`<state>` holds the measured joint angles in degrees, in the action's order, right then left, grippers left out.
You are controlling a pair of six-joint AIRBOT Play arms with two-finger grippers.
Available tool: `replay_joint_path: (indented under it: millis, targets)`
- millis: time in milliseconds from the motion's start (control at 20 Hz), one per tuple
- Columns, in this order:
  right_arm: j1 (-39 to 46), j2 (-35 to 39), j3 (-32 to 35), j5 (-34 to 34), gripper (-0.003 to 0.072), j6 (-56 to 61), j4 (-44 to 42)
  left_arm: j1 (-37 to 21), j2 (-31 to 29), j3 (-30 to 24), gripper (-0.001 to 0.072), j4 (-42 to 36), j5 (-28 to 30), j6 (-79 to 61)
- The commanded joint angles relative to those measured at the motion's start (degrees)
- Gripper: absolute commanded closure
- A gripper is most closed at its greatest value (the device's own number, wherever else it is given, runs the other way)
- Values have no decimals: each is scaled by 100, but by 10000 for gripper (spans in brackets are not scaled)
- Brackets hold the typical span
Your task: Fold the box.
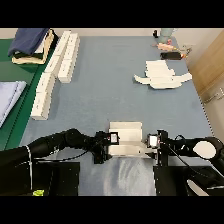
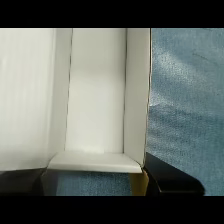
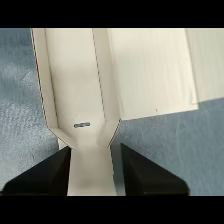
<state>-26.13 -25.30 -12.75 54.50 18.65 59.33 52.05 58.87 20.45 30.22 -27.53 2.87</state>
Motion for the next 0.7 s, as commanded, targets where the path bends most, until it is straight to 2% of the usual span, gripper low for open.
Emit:
replay_joint_path:
  millis: [0, 50, 100, 500, 600, 650]
  targets:
    - [-15, -188, 107, -289, 338, -570, -494, 0, -4, -2, 248, 2, 0, -2]
    - [-76, -219, 105, -302, 390, -575, -535, 2, -4, -2, 248, 2, 0, -2]
    - [-144, -236, 105, -317, 405, -573, -535, 2, -4, -2, 248, 0, 0, -2]
    - [-686, -407, 105, -894, 397, -577, -798, 2, -4, -2, 248, 2, 0, -2]
    - [-791, -614, 105, -1139, 363, -586, -824, 2, -4, -2, 248, 0, 0, -2]
    - [-833, -750, 105, -1207, 209, -586, -905, 0, -4, -2, 248, 2, 0, -2]
